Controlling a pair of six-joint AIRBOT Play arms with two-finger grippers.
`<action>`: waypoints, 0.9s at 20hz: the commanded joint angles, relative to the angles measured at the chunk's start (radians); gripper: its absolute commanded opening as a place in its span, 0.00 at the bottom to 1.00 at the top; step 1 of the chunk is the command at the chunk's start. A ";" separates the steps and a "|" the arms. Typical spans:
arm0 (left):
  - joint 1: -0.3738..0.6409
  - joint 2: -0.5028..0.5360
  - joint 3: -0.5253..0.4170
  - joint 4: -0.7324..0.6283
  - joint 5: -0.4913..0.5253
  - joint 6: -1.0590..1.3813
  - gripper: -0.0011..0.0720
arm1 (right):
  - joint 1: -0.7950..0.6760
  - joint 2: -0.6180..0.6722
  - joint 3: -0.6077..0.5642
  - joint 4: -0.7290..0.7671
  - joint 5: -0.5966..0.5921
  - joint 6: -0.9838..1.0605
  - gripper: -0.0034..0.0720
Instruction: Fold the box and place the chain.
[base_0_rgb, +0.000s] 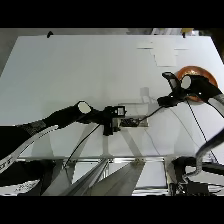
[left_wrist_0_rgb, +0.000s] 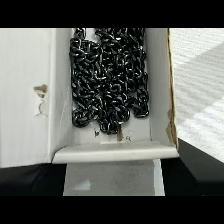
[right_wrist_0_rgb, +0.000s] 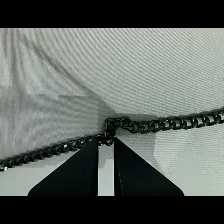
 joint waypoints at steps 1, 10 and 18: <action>0.000 0.000 0.000 0.000 0.000 0.000 0.38 | 0.012 0.018 -0.005 -0.006 0.078 -0.003 0.07; 0.000 0.000 0.000 0.000 0.000 0.000 0.38 | 0.117 0.385 -0.074 0.081 0.109 -0.007 0.07; 0.000 0.000 0.000 0.000 0.000 0.000 0.38 | 0.414 0.626 -0.147 0.320 0.013 -0.037 0.07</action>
